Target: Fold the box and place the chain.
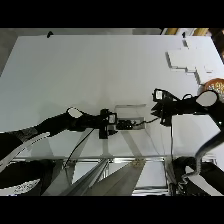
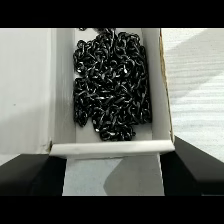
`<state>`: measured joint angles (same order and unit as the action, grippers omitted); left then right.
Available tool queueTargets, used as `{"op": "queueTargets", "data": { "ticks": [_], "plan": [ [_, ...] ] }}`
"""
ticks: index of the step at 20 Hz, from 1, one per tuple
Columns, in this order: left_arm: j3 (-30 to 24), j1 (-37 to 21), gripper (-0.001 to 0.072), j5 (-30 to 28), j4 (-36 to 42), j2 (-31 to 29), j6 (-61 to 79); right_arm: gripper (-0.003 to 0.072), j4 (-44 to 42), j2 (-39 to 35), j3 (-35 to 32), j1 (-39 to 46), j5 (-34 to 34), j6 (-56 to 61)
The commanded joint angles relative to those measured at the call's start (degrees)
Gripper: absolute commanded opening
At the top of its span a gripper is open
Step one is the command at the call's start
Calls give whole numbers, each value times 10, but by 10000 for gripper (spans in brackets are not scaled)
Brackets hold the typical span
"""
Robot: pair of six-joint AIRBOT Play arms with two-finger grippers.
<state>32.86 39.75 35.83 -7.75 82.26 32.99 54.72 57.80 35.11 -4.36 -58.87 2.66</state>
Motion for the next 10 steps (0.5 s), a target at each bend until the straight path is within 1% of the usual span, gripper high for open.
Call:
{"op": "queueTargets", "data": {
  "ticks": [1,5,7,9,10],
  "plan": [
    [0,0,50,0,0,0,0,160,10,53,0,-16,-6,-2],
    [0,0,50,0,0,0,0,162,42,71,-4,-21,-6,-5],
    [0,0,50,0,0,0,0,163,39,71,-14,-21,-22,-50],
    [0,0,50,0,0,0,0,164,35,71,-24,-21,-21,-79],
    [0,0,50,0,0,0,0,206,27,71,-28,-21,-14,-81]
  ]
}}
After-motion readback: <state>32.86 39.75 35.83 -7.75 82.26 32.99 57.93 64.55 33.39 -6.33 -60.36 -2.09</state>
